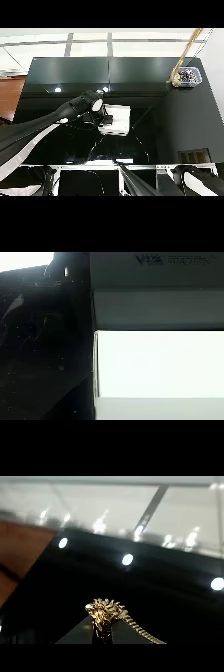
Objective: Fold the box and place the chain.
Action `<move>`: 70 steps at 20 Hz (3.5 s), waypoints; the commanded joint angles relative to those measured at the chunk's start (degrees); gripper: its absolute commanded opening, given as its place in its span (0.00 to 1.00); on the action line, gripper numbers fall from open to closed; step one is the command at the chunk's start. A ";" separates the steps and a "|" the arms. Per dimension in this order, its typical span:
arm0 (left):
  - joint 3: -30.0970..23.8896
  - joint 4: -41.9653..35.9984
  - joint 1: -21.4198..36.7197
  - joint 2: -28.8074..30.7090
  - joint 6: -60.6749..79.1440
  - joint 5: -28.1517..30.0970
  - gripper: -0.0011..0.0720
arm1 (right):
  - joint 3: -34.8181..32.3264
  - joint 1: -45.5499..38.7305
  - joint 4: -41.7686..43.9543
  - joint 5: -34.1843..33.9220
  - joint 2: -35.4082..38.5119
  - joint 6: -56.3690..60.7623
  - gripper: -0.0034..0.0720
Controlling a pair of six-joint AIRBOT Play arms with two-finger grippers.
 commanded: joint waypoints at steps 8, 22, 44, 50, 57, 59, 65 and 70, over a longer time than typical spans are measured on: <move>0.02 0.02 0.00 -0.04 0.02 -0.15 0.06 | -12.63 14.53 -2.01 8.66 0.00 -3.82 0.05; 0.02 0.02 0.00 -0.04 0.02 -0.11 0.06 | -34.82 21.59 7.02 0.02 -0.02 -9.84 0.05; 0.02 0.02 0.00 -0.04 0.02 0.02 0.06 | -54.90 22.77 6.10 -15.19 -3.91 -10.14 0.41; 0.02 0.02 0.00 -0.04 0.02 -0.07 0.06 | -54.93 5.53 -5.75 -10.51 -0.98 -10.12 0.41; 0.02 0.04 0.00 -0.04 0.02 -0.04 0.06 | -55.25 -0.85 -36.57 -32.24 -2.54 11.58 0.41; 0.02 0.02 0.00 -0.04 0.02 -0.04 0.06 | -55.25 -0.85 -36.96 -35.23 -4.55 14.53 0.90; 0.02 0.02 0.00 -0.04 0.02 -0.07 0.06 | -53.99 -2.56 -33.97 -37.66 -11.21 14.78 0.93; 0.02 0.02 0.00 -0.04 0.02 -0.04 0.06 | -53.20 -5.60 -25.68 -38.27 -14.58 14.73 0.93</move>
